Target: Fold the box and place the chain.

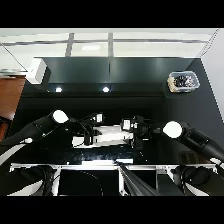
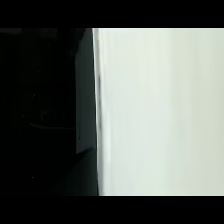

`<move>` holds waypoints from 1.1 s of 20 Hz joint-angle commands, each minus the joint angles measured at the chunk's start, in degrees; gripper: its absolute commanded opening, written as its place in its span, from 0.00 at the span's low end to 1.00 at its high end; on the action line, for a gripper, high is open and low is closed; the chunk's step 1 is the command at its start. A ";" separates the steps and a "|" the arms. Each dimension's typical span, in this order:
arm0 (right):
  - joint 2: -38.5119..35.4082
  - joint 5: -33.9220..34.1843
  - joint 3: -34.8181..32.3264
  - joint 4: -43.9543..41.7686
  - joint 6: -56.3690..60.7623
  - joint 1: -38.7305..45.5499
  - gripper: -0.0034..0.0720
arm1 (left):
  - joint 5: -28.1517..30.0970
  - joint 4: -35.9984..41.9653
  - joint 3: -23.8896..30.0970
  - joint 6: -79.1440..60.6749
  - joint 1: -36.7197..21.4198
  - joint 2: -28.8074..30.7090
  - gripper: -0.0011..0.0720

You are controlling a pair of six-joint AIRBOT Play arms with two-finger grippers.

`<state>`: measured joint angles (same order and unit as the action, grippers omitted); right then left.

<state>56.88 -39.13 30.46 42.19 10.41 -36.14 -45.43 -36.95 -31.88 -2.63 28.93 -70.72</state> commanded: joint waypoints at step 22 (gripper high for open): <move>8.98 -0.52 -2.03 -5.53 -11.93 0.07 0.85 | 0.09 0.13 -0.13 0.04 0.02 -0.02 0.05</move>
<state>65.78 -39.70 29.32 37.71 -0.78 -36.10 -45.36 -36.82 -31.94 -2.61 28.95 -70.74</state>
